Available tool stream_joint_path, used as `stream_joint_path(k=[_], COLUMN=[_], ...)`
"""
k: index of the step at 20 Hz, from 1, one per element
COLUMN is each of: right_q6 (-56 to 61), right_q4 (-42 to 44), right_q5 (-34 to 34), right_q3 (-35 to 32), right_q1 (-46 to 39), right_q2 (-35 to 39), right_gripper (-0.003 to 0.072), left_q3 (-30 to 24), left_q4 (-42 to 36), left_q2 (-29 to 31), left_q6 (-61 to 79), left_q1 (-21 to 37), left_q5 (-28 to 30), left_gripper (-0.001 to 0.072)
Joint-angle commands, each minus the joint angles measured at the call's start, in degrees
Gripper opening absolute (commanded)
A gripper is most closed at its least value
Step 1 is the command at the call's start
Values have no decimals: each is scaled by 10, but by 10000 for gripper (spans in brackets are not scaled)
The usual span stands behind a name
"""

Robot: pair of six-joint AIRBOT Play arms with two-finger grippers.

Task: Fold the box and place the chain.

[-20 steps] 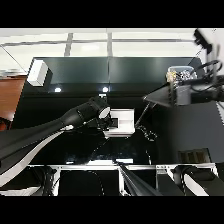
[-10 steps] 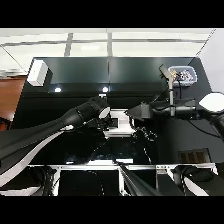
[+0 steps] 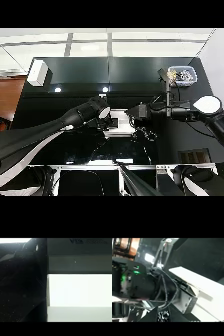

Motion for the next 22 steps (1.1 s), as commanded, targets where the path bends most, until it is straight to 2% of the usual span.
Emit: stream_joint_path(k=[1, 3, 6, 8, 10, 12, 14, 15, 16, 18, 19, 22], right_q6=[0, 0, 0, -6, -9, -1, 91, 141, 160, 170, 170, 208], right_q4=[0, 0, 0, -2, -41, -147, -290, -342, -355, -342, -336, -336], right_q5=[-5, -10, 7, 44, 48, -7, -105, -154, -195, -276, -294, -273], right_q3=[-1, -1, 0, 0, 0, -1, -1, -1, 0, 6, 24, 123], right_q1=[7, 9, -17, -76, -153, -220, -258, -268, -273, -276, -276, -276], right_q2=[-25, -36, -35, -35, -35, -36, -38, -42, -51, -89, -123, -244], right_gripper=[19, 321, 324, 324, 324, 324, 328, 504, 652, 649, 649, 648], left_q3=[0, 0, 0, 0, 0, 0, 0, 0, 0, 0, 0, 0], left_q4=[0, 0, 0, 0, 0, 0, 0, 0, 0, 0, 0, 0], left_q2=[0, 0, 0, 0, 0, 0, 0, 0, 0, 0, 0, 0], left_q6=[0, 0, 0, 0, 0, 0, 0, 0, 0, 0, 0, 0], left_q1=[0, 0, 0, 0, 0, 0, 0, 0, 0, 0, 0, 0], left_q5=[0, 0, 0, 0, 0, 0, 0, 0, 0, 0, 0, 0], left_gripper=[31, 31, 31, 31, 31, 31, 31, 31, 31, 31, 31, 31])
